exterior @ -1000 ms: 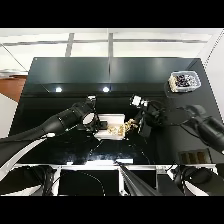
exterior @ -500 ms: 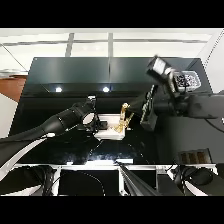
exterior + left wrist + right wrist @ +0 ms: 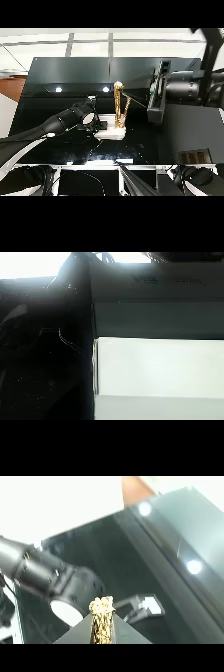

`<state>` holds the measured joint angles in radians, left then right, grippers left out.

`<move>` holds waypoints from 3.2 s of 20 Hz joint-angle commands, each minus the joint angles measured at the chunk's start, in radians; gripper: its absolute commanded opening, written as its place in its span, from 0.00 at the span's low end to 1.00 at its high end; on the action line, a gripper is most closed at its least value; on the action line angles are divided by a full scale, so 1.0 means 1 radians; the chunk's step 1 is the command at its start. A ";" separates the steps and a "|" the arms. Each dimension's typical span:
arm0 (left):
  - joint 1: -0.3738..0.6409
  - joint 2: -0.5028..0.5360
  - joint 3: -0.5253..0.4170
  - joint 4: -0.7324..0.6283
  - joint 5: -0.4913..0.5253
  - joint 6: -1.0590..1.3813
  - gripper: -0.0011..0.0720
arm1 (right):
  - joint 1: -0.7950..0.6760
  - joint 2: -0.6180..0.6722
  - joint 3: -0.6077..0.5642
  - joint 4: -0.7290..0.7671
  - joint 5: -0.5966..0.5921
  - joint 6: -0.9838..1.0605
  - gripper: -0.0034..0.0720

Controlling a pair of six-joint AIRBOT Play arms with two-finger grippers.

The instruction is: Fold the box and place the chain.

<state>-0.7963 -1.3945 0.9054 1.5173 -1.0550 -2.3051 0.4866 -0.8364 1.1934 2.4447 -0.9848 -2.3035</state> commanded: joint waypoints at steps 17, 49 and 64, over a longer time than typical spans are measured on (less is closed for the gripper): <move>0.000 0.000 0.000 0.000 -0.001 0.000 0.06 | 0.003 -0.096 -0.231 0.040 -0.034 0.072 0.47; 0.000 0.000 0.000 0.011 0.000 0.000 0.06 | 0.127 -0.260 -0.745 -0.107 0.540 -0.593 0.66; 0.000 0.000 0.000 0.012 0.001 0.000 0.06 | 0.205 -0.306 -0.745 -0.093 0.646 -0.591 0.52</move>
<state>-0.7967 -1.3945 0.9054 1.5284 -1.0554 -2.3051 0.6899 -1.1389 0.4496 2.3528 -0.3500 -2.8960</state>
